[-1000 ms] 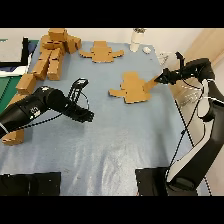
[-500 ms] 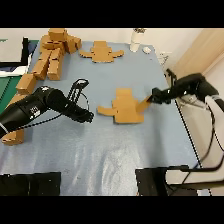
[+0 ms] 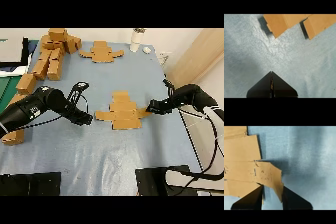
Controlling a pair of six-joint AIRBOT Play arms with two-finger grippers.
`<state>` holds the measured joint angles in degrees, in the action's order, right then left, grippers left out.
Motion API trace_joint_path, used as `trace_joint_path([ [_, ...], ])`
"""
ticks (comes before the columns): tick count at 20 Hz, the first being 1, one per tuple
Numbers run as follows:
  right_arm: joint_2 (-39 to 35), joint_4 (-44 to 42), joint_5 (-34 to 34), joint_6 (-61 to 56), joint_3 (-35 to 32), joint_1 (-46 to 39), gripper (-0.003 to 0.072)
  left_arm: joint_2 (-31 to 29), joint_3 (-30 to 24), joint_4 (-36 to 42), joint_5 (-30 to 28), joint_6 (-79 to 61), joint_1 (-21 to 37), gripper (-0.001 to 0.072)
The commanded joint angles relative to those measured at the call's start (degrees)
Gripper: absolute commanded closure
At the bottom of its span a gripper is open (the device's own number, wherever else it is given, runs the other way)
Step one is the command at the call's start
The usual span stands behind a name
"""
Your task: Fold the box.
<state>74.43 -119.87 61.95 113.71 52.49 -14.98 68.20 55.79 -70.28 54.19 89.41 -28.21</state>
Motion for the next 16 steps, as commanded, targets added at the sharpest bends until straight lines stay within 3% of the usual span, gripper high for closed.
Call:
trace_joint_path([
  [1,2.49,-2.86,0.52,5.99,1.97,0.13,0.0345,-0.04,-0.02,0.02,0.46,0.07,-0.02,0.0698],
  [6,7.10,-8.79,5.03,12.33,2.64,1.53,0.0372,-0.04,0.00,3.23,0.87,0.22,0.09,0.0698],
  [7,7.78,-8.81,5.03,12.35,2.67,1.99,0.0454,-0.04,0.00,3.69,1.09,0.22,0.07,0.0698],
  [9,8.41,-8.83,4.94,12.39,2.69,2.89,0.0546,-0.04,0.00,3.91,2.14,0.22,0.09,0.0698],
  [10,8.35,-8.98,5.22,12.81,2.69,3.13,0.0680,-0.04,0.00,4.11,2.60,0.17,0.09,0.0698],
  [16,7.17,-13.81,10.29,12.72,-0.07,3.93,0.0683,-0.02,-0.02,6.80,3.43,-2.73,5.38,0.0696],
])
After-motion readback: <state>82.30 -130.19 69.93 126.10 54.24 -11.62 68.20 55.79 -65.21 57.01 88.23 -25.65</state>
